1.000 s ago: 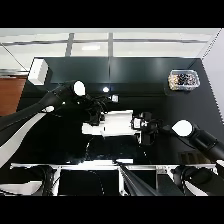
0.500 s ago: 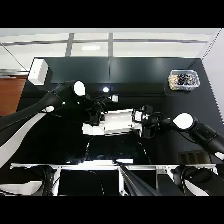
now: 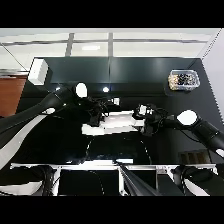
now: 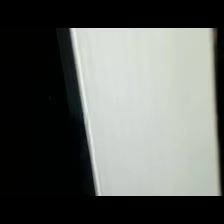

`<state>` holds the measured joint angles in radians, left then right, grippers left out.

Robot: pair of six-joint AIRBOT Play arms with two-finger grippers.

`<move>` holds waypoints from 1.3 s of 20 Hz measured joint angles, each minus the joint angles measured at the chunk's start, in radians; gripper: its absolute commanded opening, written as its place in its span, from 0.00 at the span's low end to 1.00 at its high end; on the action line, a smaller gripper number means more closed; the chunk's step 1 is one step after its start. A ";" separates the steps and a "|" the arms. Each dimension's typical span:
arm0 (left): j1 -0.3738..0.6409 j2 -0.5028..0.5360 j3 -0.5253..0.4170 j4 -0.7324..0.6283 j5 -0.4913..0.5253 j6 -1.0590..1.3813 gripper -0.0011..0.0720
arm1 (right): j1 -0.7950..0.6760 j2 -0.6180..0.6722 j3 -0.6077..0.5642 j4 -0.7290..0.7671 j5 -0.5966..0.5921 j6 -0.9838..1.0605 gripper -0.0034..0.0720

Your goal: Fold the box and place the chain.

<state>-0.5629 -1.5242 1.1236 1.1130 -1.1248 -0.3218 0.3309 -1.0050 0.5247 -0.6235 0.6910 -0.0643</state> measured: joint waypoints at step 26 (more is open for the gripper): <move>-0.002 0.016 0.000 0.016 0.019 0.008 0.05 | 0.053 -0.210 -0.001 0.111 0.057 -0.255 0.98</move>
<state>-0.5652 -1.5082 1.1236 1.1286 -1.1057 -0.3134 0.3836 -1.2152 0.5236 -0.5125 0.7479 -0.3191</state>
